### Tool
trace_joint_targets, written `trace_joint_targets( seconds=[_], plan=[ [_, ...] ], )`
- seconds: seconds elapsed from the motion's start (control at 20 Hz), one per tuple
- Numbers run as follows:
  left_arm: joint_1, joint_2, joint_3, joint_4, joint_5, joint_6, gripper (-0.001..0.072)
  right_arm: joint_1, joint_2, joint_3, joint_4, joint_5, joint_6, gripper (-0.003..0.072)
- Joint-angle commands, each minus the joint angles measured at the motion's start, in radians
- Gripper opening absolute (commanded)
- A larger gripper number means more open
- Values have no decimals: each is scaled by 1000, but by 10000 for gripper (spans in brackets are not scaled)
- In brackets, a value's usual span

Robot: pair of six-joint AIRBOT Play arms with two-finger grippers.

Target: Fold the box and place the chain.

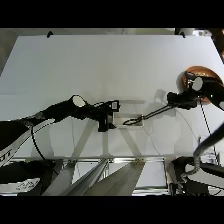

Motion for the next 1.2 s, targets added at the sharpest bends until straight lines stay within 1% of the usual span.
trace_joint_targets(
  seconds=[0.0,0.1,0.25,0.3,0.35,0.4,0.45,0.5,0.55,0.6,0.75,0.9,1.0,1.15],
  plan=[
    [0,1,0,0,0,0,396,-1,-23,5,0,-4,13,508],
    [0,1,0,0,0,0,396,-1,-23,5,0,-5,13,399],
    [0,1,0,0,0,0,396,-1,-33,5,2,-2,13,399],
    [0,1,0,0,0,0,396,-1,-39,4,4,-2,13,381],
    [0,1,0,0,0,0,396,-1,-42,4,4,-1,13,289],
    [0,1,0,0,0,0,396,-1,-43,4,4,-1,13,231],
    [0,1,0,0,0,0,396,-1,-43,4,4,-1,12,202],
    [0,1,0,0,0,0,396,-1,-43,4,4,-1,9,141],
    [0,1,0,0,0,0,396,-1,-43,4,5,-2,-9,46],
    [0,1,0,0,0,0,396,-1,-43,4,5,-1,-14,18],
    [0,1,0,0,0,0,396,-1,-28,4,13,11,-75,18],
    [0,1,0,0,0,0,396,-1,58,4,12,13,-128,17],
    [0,1,0,0,0,0,396,6,173,4,15,13,-178,17],
    [0,1,0,0,0,0,396,38,391,4,25,10,-206,17]
  ],
)
